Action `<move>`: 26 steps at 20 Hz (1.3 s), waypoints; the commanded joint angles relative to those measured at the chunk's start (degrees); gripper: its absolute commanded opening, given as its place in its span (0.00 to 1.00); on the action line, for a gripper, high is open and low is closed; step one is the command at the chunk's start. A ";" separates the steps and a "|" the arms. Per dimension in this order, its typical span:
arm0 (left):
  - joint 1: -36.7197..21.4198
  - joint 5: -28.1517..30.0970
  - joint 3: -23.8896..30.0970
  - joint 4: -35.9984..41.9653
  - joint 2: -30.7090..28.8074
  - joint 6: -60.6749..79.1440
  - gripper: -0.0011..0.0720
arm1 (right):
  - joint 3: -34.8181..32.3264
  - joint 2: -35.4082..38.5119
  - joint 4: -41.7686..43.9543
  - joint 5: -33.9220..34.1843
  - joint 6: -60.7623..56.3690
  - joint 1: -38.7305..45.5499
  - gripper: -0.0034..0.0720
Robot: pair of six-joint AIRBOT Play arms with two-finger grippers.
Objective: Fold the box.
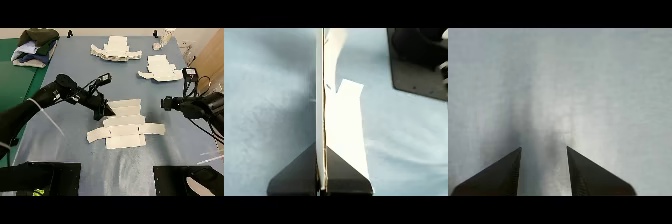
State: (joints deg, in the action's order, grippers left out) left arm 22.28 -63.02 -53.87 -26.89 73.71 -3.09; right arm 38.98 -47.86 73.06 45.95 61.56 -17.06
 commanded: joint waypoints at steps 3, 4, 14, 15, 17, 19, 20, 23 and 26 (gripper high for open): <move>8.00 19.17 11.54 0.24 -12.07 10.78 0.02 | 1.60 -0.72 1.25 -0.50 -4.13 -0.04 0.63; 9.57 21.97 14.29 2.29 -13.42 14.05 0.02 | 1.60 -1.14 1.86 -0.50 -4.13 -0.04 0.63; 15.85 34.51 23.50 12.46 -13.03 27.69 0.03 | 1.57 -3.98 5.40 -0.52 -4.13 -0.04 0.52; 15.85 34.34 23.50 12.04 -12.94 27.36 0.03 | 1.60 -3.98 5.42 -0.52 -4.13 -0.04 0.52; 15.72 34.36 23.08 10.32 -12.94 25.33 0.03 | 1.60 -3.98 5.46 -0.48 -4.13 -0.04 0.52; 13.94 31.02 20.76 3.85 -12.94 18.60 0.03 | 1.60 -3.98 5.79 -0.48 -4.13 -0.04 0.52; 12.35 27.54 18.99 -0.22 -12.94 14.40 0.03 | 1.60 -3.98 5.88 -0.48 -4.13 -0.04 0.52; 8.09 19.32 15.61 -4.22 -12.92 10.56 0.03 | 1.60 -3.98 6.58 -0.50 -4.13 -0.04 0.52; 7.65 18.25 15.41 -3.10 -11.47 10.60 0.03 | 1.60 -3.98 6.73 -0.50 -4.13 -0.04 0.52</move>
